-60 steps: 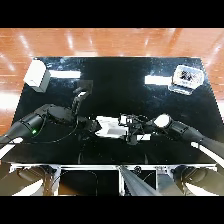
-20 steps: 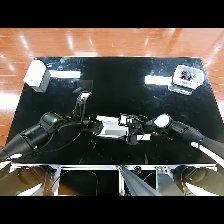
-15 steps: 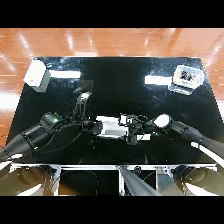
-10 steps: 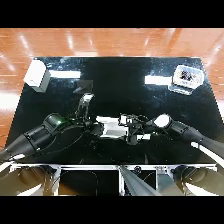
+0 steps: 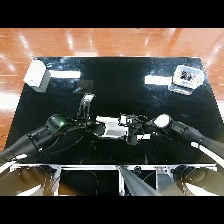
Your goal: Fold the box and place the chain.
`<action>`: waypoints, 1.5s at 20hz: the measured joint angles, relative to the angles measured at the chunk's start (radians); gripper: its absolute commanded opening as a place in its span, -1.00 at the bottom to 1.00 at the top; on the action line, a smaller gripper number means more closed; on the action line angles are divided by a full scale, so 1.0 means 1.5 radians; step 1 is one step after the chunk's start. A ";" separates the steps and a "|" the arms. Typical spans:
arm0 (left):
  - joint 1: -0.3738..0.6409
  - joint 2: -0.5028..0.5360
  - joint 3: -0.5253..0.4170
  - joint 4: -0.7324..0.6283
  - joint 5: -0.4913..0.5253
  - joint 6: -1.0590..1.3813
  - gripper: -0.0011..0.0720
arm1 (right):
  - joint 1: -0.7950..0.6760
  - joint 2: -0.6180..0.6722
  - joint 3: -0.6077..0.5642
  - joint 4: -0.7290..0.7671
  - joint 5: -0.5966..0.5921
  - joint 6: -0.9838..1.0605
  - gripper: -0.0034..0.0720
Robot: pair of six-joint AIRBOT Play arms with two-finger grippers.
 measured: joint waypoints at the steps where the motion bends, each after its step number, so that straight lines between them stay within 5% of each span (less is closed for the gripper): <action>1: 0.000 -0.005 0.000 0.000 0.000 -0.003 0.72 | 0.000 0.000 0.000 0.000 0.000 0.000 0.85; 13: -0.005 -0.037 0.019 0.011 0.024 -0.052 0.58 | 0.000 0.000 0.000 0.000 0.000 0.000 0.85; 21: -0.008 -0.100 0.098 0.036 0.139 -0.090 0.37 | 0.000 0.000 0.000 0.000 -0.001 0.000 0.85; 30: -0.027 -0.157 0.137 0.049 0.176 -0.111 0.22 | 0.000 0.000 0.000 0.000 -0.001 0.000 0.85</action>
